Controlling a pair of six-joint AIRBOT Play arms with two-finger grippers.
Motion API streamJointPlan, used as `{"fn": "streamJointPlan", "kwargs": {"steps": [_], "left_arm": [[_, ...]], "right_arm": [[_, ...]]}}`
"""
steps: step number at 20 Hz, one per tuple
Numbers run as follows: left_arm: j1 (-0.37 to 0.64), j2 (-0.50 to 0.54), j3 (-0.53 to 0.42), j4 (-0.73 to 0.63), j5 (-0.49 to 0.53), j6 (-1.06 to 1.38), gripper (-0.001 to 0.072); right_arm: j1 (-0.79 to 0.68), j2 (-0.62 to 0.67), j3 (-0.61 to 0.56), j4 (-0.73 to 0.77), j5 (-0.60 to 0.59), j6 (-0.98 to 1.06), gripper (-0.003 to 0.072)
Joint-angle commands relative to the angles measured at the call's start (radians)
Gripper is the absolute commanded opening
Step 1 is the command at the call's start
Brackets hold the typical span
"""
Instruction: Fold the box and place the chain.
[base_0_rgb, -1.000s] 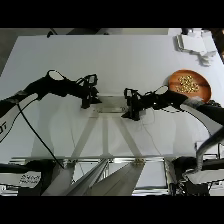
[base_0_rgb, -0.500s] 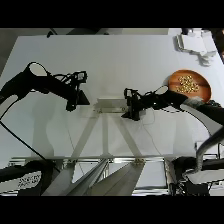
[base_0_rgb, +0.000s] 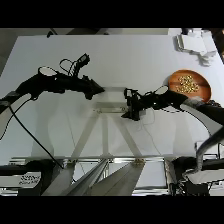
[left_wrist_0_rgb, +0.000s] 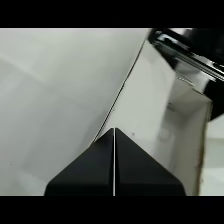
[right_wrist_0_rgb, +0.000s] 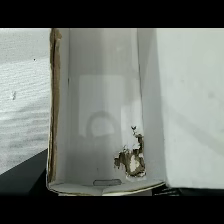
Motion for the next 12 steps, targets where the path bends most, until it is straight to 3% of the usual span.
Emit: {"fn": "streamJointPlan", "kwargs": {"steps": [1, 3, 6, 9, 10, 11, 12], "left_arm": [[-0.011, -0.064, 0.000, 0.051, 0.104, -0.101, 0.0009], [-0.005, -0.063, 0.001, 0.125, 0.087, -0.099, 0.0010], [0.039, 0.002, 0.004, 0.128, 0.005, -0.069, 0.0010], [0.088, 0.088, 0.004, 0.234, -0.167, 0.063, 0.0028], [0.097, 0.107, 0.004, 0.295, -0.195, 0.080, 0.0116], [0.099, 0.121, 0.003, 0.370, -0.201, 0.081, 0.0280], [0.097, 0.128, 0.003, 0.442, -0.201, 0.082, 0.0365]], "right_arm": [[0.000, 0.000, 0.000, 0.001, 0.000, 0.000, 0.0449], [0.000, 0.000, 0.000, 0.000, 0.000, 0.000, 0.0449], [0.000, 0.000, 0.000, 0.001, 0.000, 0.000, 0.0449], [0.000, 0.000, 0.000, 0.000, 0.000, 0.000, 0.0449], [0.000, 0.000, 0.000, 0.000, 0.000, 0.000, 0.0449], [0.000, 0.000, 0.000, 0.000, 0.000, 0.000, 0.0449], [0.000, 0.000, 0.000, 0.001, 0.000, 0.000, 0.0449]]}}
